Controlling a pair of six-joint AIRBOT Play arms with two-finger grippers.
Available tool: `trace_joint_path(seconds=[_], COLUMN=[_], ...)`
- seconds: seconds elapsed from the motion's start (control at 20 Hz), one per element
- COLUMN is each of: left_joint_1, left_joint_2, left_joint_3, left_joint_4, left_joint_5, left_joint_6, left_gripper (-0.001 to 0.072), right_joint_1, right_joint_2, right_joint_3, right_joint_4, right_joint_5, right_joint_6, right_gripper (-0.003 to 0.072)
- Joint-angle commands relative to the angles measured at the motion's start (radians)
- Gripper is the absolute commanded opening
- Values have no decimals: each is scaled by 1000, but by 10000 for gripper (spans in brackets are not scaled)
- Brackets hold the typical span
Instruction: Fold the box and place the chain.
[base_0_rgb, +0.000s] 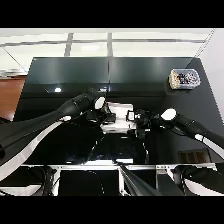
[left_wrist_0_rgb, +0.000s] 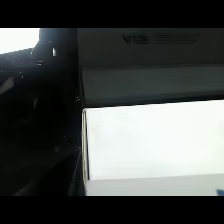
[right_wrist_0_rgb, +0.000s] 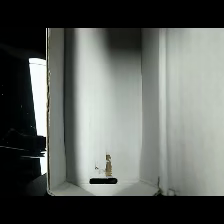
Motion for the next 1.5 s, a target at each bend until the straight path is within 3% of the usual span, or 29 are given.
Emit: trace_joint_path(seconds=[0.0,1.05,1.1,1.15,1.2,1.45], left_joint_1=[0,0,0,0,0,0], left_joint_2=[-1,-1,-1,-1,-1,0], left_joint_3=[1,1,1,1,1,1], left_joint_4=[3,2,2,2,2,8], left_joint_5=[1,-22,-22,-22,-21,-22], left_joint_6=[0,0,0,0,0,-4], left_gripper=[26,26,26,26,26,25], right_joint_1=[0,1,1,1,1,-2], right_joint_2=[0,0,0,0,0,75], right_joint_3=[0,0,0,0,0,0], right_joint_4=[0,0,1,1,1,-19], right_joint_5=[0,50,50,49,50,68], right_joint_6=[0,0,1,1,6,52], right_gripper=[83,85,186,499,630,629])
